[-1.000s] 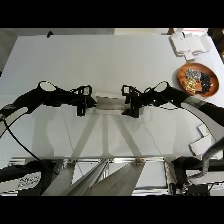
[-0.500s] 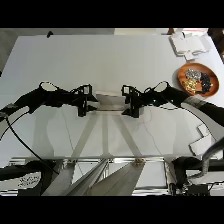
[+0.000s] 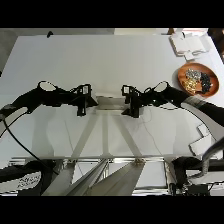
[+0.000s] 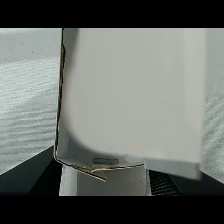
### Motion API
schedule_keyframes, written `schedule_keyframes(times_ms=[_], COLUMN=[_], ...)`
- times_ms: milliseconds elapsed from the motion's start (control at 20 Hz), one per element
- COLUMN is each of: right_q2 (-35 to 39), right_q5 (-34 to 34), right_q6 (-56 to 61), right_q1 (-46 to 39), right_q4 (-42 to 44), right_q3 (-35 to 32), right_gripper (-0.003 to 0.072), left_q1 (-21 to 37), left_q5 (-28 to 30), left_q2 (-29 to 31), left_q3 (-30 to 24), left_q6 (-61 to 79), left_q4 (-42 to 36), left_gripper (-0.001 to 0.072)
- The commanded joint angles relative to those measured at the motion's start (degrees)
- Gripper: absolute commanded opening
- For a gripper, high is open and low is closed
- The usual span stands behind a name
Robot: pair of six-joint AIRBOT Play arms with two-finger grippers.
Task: Fold the box and place the chain.
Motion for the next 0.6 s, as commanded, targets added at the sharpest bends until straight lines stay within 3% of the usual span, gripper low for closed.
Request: schedule_keyframes(times_ms=[0, 150, 300, 450, 550], right_q2=[-0.04, -0.04, -0.04, -0.04, -0.04], right_q5=[0.02, 0.02, 0.02, 0.00, 0.02], right_q6=[-0.04, -0.04, -0.04, -0.04, -0.04], right_q1=[0.00, 0.00, -0.02, -0.02, -0.02], right_q4=[-0.02, -0.02, -0.02, -0.02, -0.02], right_q3=[0.02, 0.02, 0.02, 0.02, 0.02], right_gripper=[0.0404, 0.0404, 0.0404, 0.0404, 0.0404], left_q1=[1.97, 6.14, 12.50, 18.01, 18.73], left_q5=[-0.02, -0.17, -0.11, 0.28, 0.00], left_q2=[5.03, 11.10, 16.00, 16.17, 14.56], left_q3=[-0.02, -0.02, -0.02, -0.04, -0.04], left_q6=[-0.44, -6.08, -20.28, -42.77, -57.79], left_q4=[1.18, 1.22, 2.36, 6.86, 13.55], left_gripper=[0.0011, 0.0010, 0.0010, 0.0009, 0.0004])
